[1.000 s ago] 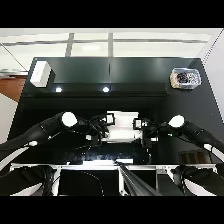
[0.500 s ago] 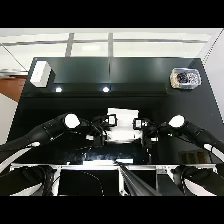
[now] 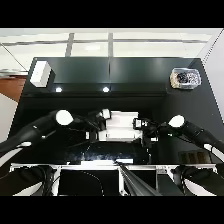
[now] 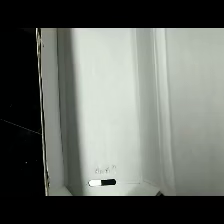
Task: Fold the box and place the chain.
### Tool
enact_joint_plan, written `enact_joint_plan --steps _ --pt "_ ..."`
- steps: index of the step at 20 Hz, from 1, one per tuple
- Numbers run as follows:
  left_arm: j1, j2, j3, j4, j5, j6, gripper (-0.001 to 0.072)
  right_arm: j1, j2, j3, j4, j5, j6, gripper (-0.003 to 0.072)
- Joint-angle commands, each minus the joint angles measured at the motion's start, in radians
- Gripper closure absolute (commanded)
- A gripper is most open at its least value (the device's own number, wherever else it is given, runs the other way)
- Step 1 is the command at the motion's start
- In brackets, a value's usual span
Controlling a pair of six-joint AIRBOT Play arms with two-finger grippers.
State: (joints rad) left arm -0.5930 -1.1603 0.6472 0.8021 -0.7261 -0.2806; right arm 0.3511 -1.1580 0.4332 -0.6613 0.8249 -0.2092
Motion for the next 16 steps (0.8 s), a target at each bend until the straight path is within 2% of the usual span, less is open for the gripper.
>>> enact_joint_plan --steps 1,3,6,8,12,16 --pt "0.174 0.111 0.002 0.039 -0.112 -0.188 0.0679 0.000 -0.001 0.000 -0.001 0.001 0.000 0.0225" --pt "0.317 0.152 -0.001 0.064 -0.182 -0.437 0.0679 0.000 -0.001 0.000 -0.001 0.002 0.000 0.0225" --pt "0.526 0.143 -0.047 0.075 -0.267 -0.813 0.0679 0.000 -0.001 0.000 -0.001 0.002 0.000 0.0225" --pt "0.592 0.119 -0.112 0.051 -0.272 -0.909 0.0678 0.000 -0.001 0.000 -0.001 0.001 0.000 0.0226" --pt "0.548 0.028 -0.242 -0.152 -0.276 -0.898 0.0678 0.000 -0.001 0.000 -0.001 0.002 0.000 0.0225" --pt "0.435 -0.070 -0.251 -0.309 -0.251 -0.793 0.0678 0.000 -0.001 0.000 -0.001 0.001 0.000 0.0226"
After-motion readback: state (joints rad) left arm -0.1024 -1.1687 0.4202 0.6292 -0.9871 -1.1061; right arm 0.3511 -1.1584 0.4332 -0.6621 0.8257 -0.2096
